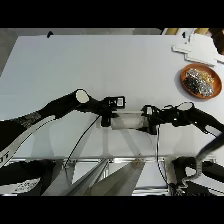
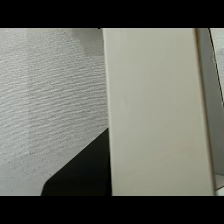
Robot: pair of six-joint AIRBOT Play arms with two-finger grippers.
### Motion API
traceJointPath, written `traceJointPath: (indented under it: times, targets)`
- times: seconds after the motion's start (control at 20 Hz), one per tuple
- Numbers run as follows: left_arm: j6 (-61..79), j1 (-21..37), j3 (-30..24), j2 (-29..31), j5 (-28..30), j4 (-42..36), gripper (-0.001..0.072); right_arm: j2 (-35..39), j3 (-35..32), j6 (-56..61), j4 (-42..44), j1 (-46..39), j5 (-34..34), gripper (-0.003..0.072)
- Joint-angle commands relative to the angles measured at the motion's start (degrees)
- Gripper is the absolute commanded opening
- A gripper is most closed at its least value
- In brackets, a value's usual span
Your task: Fold the box and place the chain.
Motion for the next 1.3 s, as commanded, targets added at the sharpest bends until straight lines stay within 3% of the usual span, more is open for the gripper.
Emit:
traceJointPath:
  times: [0.0,0.5,0.6,0.8,1.25]
  targets:
    - [0.00,-0.04,-0.02,-0.02,0.09,0.00,0.0010,-0.28,0.04,0.02,-0.09,0.37,-0.09,0.0591]
    - [-0.02,-0.04,-0.02,-0.02,0.09,0.00,0.0010,-1.95,0.04,-0.04,-0.09,0.37,-1.49,0.0514]
    - [0.00,-0.04,-0.02,-0.02,0.09,0.00,0.0010,-1.95,0.04,-0.04,-0.11,0.37,-1.55,0.0429]
    - [0.00,-0.04,-0.02,-0.02,0.09,0.00,0.0010,-1.95,0.04,-0.04,-0.31,0.35,-1.75,0.0338]
    - [0.00,-0.04,-0.02,-0.02,0.09,0.00,0.0010,-1.95,0.04,-0.04,-0.31,0.35,-1.03,0.0343]
